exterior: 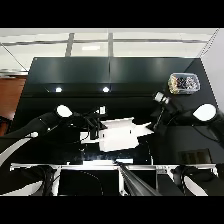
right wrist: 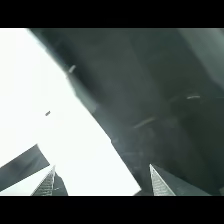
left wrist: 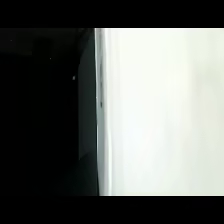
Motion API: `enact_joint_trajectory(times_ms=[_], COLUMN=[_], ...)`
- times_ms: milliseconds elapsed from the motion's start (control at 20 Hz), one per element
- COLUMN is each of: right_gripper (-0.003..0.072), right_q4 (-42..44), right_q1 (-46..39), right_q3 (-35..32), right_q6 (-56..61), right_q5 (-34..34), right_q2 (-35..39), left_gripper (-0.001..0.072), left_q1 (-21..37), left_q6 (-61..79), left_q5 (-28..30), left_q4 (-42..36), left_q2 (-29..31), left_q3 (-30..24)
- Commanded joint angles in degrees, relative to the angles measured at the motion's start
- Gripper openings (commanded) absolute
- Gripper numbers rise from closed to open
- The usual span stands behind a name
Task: Fold the box and place the chain.
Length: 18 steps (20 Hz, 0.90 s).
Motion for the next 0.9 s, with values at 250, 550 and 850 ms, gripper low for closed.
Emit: enact_joint_trajectory(times_ms=[250,550,850], right_gripper=[0.067,0.067,0.067], right_q4=[-5.11,-2.34,-0.61], right_q1=[10.99,16.31,23.26], right_q3=[-7.04,-7.54,-7.54], right_q6=[-6.34,-9.9,-10.36], right_q5=[-3.28,-3.54,-10.78], right_q2=[-0.15,-1.97,-3.69], left_gripper=[0.0027,0.0027,0.0027], left_q1=[-0.28,-0.28,-0.28], left_q6=[1.79,1.25,1.29], left_q5=[-0.09,-0.48,-0.5], left_q4=[3.3,3.28,3.3], left_q2=[-0.9,-0.9,-0.9], left_q3=[0.09,0.11,0.11])
